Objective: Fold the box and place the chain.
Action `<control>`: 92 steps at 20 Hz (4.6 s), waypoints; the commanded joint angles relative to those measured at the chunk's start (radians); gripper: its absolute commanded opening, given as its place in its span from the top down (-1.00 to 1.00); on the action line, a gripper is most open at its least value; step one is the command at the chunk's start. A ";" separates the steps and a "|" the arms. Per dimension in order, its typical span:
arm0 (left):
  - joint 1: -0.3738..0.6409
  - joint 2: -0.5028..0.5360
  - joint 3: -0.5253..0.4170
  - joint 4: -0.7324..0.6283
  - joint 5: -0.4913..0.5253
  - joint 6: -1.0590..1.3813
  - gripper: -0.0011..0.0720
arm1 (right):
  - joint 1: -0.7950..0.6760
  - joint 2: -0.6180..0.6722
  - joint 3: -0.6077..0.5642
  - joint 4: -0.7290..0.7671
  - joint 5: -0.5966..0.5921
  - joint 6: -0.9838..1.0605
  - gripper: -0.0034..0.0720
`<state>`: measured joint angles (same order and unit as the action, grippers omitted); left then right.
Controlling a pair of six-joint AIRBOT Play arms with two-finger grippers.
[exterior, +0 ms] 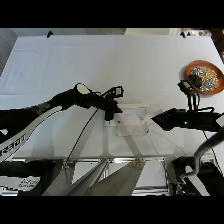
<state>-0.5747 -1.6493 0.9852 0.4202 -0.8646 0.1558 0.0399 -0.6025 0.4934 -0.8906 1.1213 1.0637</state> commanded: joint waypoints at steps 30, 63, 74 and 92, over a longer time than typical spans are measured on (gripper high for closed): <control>-0.017 -0.001 0.011 0.067 -0.038 0.087 0.94 | 0.001 0.001 0.000 -0.091 0.090 -0.056 0.59; -0.017 -0.001 0.011 0.067 -0.045 0.087 0.94 | 0.596 -0.007 -0.347 -0.332 -0.511 -0.509 -0.93; -0.017 -0.001 0.011 0.067 -0.045 0.087 0.94 | 0.419 -0.017 -0.257 -0.353 -0.584 -0.523 -0.92; -0.017 -0.001 0.011 0.067 -0.045 0.087 0.94 | 0.214 -0.202 -0.228 0.003 -0.560 -1.018 -0.92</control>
<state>-0.5911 -1.6505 0.9958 0.4862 -0.9081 0.2420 0.2989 -0.7902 0.2512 -0.9451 0.5404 0.1345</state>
